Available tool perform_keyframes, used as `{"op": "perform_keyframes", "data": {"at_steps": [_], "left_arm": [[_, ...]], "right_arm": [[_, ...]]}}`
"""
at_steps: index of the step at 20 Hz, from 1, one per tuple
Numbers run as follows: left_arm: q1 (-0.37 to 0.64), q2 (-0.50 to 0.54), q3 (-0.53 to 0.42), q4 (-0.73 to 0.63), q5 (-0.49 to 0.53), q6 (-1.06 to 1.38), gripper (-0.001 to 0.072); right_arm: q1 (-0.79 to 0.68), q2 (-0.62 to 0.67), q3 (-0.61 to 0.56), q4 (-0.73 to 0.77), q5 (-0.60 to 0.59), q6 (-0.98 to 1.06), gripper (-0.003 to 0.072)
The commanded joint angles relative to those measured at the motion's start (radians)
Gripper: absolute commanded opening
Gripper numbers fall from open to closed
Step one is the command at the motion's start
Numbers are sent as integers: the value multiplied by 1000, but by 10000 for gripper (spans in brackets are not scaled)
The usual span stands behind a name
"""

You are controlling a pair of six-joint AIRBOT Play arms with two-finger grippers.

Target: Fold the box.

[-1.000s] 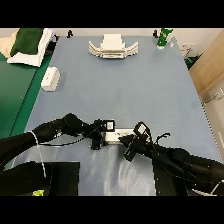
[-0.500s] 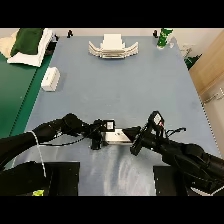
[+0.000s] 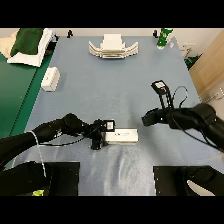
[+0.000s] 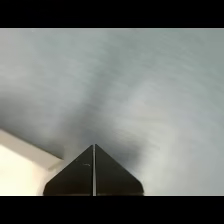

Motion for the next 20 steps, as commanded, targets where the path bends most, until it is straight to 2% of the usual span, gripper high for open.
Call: {"op": "perform_keyframes", "data": {"at_steps": [1, 5, 8, 12, 15, 17, 20], "left_arm": [[1, 0, 1, 0, 2, 0, 470], [48, 46, 26, 43, -4, -212, 469], [160, 174, 31, 204, -28, -422, 469], [414, 370, 31, 491, -102, -931, 470], [614, 473, 31, 655, -135, -1100, 470], [762, 485, 31, 713, -138, -1196, 469], [964, 439, 31, 716, -142, -1203, 470]], "right_arm": [[-76, -162, 170, -236, -328, 242, 17], [-76, -232, 198, -169, -328, 245, 17], [-76, -237, 198, -167, -329, 245, 17], [-76, -237, 198, -167, -329, 245, 17], [-76, -237, 198, -167, -329, 245, 17], [-76, -237, 198, -167, -329, 245, 16], [-76, -237, 198, -167, -329, 245, 17]]}}
